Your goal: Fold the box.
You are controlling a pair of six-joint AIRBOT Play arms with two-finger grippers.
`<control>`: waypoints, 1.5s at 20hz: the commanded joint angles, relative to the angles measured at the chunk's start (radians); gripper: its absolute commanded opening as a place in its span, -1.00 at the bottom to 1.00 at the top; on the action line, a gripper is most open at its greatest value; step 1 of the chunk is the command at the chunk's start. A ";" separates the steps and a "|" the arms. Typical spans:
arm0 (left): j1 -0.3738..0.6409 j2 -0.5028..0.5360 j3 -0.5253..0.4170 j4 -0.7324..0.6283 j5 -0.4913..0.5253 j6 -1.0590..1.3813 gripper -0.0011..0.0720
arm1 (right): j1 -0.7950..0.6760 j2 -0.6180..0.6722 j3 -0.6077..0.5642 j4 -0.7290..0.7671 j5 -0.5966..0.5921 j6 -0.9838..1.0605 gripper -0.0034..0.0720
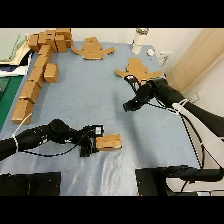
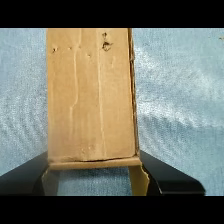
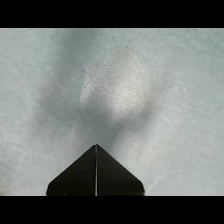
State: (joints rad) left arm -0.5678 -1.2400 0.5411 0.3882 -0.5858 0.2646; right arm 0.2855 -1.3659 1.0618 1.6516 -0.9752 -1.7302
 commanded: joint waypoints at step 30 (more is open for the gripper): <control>0.692 0.167 -0.058 -0.021 0.255 -0.520 0.45 | -0.005 -0.056 0.046 -0.006 -0.003 -0.032 -0.90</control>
State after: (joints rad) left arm -0.0063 -1.0782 0.5041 0.3668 -0.2485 -0.2287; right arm 0.2806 -1.4212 1.1072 1.6451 -0.9787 -1.7622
